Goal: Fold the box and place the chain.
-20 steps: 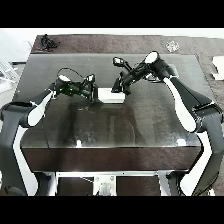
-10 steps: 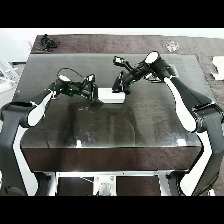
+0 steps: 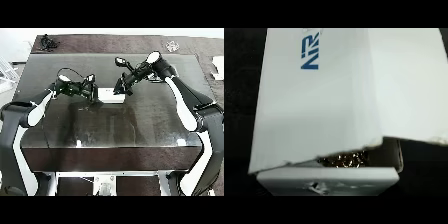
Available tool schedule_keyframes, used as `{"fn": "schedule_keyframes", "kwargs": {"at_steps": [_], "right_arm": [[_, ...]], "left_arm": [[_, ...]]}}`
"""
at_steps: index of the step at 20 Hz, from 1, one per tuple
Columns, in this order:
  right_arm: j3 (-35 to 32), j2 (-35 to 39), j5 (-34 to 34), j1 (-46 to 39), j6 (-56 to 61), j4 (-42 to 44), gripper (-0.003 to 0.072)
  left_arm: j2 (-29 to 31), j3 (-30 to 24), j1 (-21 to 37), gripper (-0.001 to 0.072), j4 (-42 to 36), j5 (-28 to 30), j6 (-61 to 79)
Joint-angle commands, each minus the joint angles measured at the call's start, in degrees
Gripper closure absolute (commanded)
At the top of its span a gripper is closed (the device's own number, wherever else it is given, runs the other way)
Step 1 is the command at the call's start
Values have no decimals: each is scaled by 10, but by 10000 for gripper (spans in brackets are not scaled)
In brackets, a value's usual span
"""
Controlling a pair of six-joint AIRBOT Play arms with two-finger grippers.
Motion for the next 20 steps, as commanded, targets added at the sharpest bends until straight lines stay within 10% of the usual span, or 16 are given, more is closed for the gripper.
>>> {"fn": "schedule_keyframes", "kwargs": {"at_steps": [1,20], "right_arm": [[-1,5,3,-7,5,18,482],[-89,16,-82,-7,-61,66,384]], "left_arm": [[0,0,0,70,0,0,0],[0,0,0,70,0,0,0]]}}
